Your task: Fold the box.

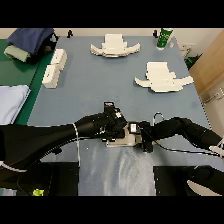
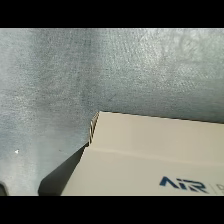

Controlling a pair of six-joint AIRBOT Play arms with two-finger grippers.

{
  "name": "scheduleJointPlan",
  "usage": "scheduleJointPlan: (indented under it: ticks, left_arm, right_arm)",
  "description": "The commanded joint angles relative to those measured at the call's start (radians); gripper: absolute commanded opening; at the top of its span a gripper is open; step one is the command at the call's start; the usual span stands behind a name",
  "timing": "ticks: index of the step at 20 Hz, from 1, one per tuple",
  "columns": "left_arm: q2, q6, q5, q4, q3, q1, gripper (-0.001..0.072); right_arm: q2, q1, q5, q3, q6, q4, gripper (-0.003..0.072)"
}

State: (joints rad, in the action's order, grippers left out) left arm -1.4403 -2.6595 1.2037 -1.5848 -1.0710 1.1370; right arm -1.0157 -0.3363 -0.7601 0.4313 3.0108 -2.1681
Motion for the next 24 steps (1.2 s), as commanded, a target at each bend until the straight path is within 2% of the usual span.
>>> scheduleJointPlan:
  ticks: [1,2,3,4,9,14,16,17,18,20,24]
  left_arm:
    - [0.000,-0.004,0.000,-0.001,-0.002,0.006,0.0017]
    - [0.001,0.000,0.000,-0.001,-0.002,0.007,0.0142]
    - [0.002,-0.001,0.001,-0.001,-0.002,0.010,0.0424]
    - [0.002,-0.001,0.003,-0.001,-0.002,0.010,0.0483]
    - [0.052,0.031,0.048,0.005,-0.021,0.007,0.0483]
    - [0.206,0.060,0.259,-0.010,-0.025,0.002,0.0481]
    - [0.255,0.060,0.264,-0.009,-0.025,0.005,0.0453]
    - [0.270,0.062,0.266,-0.009,-0.025,0.005,0.0164]
    - [0.279,0.099,0.262,-0.009,-0.025,0.005,0.0011]
    - [0.283,0.159,0.257,-0.010,-0.025,0.002,0.0014]
    - [0.283,0.347,0.128,-0.010,-0.025,-0.003,0.0014]
  right_arm:
    - [0.001,0.000,0.000,0.000,0.000,0.000,0.0500]
    - [0.001,0.000,0.000,0.000,0.000,0.000,0.0500]
    - [0.001,0.000,0.000,0.000,0.000,0.000,0.0500]
    - [0.001,0.000,0.000,0.000,0.000,0.000,0.0500]
    - [0.001,0.000,0.000,0.000,0.000,0.000,0.0501]
    - [0.001,0.000,0.000,0.000,0.000,0.000,0.0500]
    - [0.001,0.000,0.000,0.000,0.000,0.000,0.0500]
    - [0.001,0.000,0.000,0.000,0.000,0.000,0.0500]
    - [0.001,0.000,0.000,0.000,0.000,0.000,0.0500]
    - [0.001,0.000,0.000,0.000,0.000,0.000,0.0500]
    - [0.001,0.000,0.000,0.000,0.000,0.000,0.0500]
